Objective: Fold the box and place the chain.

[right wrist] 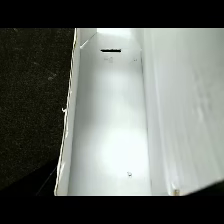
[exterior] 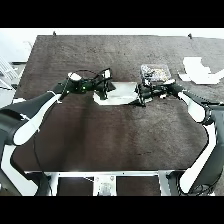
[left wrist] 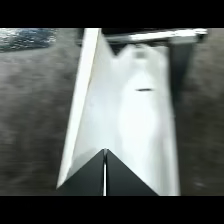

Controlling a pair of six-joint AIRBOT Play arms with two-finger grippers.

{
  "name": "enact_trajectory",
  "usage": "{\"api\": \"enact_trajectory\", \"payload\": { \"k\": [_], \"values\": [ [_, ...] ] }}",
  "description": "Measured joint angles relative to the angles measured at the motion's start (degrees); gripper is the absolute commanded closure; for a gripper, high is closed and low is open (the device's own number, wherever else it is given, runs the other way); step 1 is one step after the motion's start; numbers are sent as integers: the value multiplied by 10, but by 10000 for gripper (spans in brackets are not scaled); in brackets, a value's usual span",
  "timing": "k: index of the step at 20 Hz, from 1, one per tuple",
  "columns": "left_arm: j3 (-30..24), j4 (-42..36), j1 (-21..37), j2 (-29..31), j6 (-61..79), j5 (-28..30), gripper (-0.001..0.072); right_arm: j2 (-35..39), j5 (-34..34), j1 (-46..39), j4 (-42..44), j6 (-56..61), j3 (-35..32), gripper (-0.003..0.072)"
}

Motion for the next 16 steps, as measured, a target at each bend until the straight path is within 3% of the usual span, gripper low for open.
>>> {"api": "enact_trajectory", "payload": {
  "k": [7,16],
  "values": [
    [43,-14,16,-25,0,26,693,0,0,0,0,0,0,189],
    [53,-23,17,-68,-5,21,693,0,0,0,0,0,0,189]
  ]
}}
